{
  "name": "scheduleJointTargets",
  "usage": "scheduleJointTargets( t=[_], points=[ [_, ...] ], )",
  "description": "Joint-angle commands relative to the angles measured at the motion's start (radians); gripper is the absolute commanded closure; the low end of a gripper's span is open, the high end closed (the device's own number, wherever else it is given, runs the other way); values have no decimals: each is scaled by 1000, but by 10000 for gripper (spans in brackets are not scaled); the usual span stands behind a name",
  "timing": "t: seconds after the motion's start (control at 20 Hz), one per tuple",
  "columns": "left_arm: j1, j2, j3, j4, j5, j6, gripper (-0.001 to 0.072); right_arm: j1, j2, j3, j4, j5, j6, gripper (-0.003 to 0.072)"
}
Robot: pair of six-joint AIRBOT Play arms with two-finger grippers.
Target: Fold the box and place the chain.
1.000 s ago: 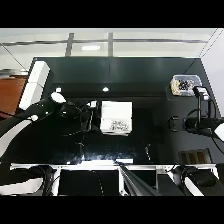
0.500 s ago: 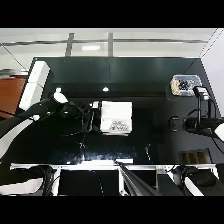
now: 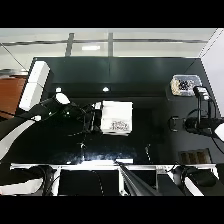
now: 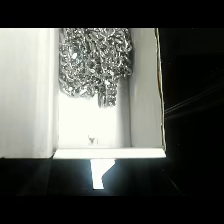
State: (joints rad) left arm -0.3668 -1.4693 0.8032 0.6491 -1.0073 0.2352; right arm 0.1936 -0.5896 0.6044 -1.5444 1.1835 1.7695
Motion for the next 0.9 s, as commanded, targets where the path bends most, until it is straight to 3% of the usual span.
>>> scheduleJointTargets(
  t=[0.0, 0.85],
  points=[
    [-5, 0, 1, 6, 14, -13, 4, 0, 1, 0, -1, 0, 0, -24],
    [29, 0, 2, -35, -2, -1, -1, 0, 1, 0, 0, 2, 5, -24]
  ],
)
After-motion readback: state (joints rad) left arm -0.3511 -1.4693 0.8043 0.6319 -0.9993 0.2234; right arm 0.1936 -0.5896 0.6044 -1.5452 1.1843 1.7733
